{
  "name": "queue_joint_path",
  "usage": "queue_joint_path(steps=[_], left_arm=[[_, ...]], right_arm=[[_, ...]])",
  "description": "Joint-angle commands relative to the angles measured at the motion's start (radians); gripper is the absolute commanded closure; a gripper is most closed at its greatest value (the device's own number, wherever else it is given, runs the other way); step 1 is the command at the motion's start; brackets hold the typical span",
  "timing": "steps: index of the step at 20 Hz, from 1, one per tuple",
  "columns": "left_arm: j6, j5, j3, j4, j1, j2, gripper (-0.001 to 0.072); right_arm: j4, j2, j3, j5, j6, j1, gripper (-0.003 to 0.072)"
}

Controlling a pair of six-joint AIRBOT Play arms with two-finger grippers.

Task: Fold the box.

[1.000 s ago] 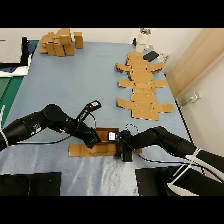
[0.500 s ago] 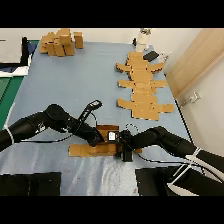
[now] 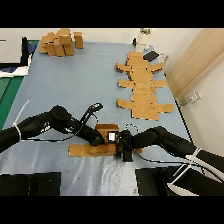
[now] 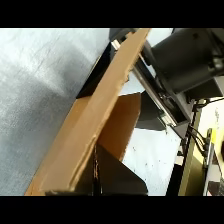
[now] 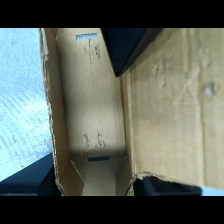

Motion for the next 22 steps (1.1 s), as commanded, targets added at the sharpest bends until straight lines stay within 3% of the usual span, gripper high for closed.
queue_joint_path(steps=[1,4,8,12,18,22], left_arm=[[-0.031,0.007,0.000,-0.003,0.002,-0.018,0.0698],[-0.051,0.034,0.000,-0.019,0.003,-0.016,0.0699],[0.002,-0.091,0.032,-0.052,0.003,0.006,0.0698],[-0.058,-0.046,0.047,-0.058,0.049,0.011,0.0698],[-0.134,0.024,0.048,-0.029,0.064,-0.072,0.0699],[-0.232,0.043,0.048,0.068,0.064,-0.101,0.0699]], right_arm=[[-0.001,-0.001,-0.001,0.001,0.000,0.000,0.0223],[-0.001,-0.001,-0.001,0.001,0.000,0.000,0.0222],[-0.008,-0.002,-0.001,0.001,0.000,0.000,0.0223],[-0.011,-0.003,-0.001,0.002,0.000,0.000,0.0223],[-0.010,-0.003,-0.001,-0.001,0.000,0.000,0.0222],[-0.010,-0.003,-0.001,-0.002,0.000,0.000,0.0222]])
